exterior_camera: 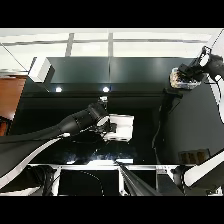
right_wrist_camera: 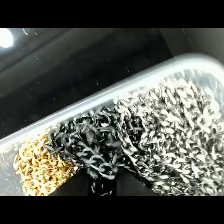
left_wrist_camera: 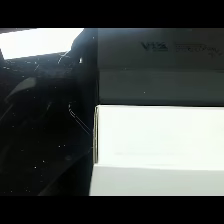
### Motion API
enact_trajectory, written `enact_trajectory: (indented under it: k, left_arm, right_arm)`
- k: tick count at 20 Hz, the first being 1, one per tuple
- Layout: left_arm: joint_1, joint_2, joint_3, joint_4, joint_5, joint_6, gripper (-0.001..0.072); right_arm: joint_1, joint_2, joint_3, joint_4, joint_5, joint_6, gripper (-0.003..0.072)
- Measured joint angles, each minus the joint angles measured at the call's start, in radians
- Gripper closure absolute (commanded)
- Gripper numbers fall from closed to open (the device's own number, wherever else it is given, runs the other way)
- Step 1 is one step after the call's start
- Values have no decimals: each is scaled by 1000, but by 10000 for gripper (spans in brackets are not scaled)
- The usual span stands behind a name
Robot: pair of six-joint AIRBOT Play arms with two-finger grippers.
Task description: Fold the box and place the chain.
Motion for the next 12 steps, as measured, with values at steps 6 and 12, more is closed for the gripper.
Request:
enact_trajectory:
  k: [6, 12]
  left_arm:
    - [0, 0, 0, 0, 0, 0, 679]
    - [0, 0, 0, 0, 0, 0, 679]
  right_arm:
    - [-3, 52, 108, 28, 159, -112, 646]
    - [11, 306, 168, 75, 278, -289, 647]
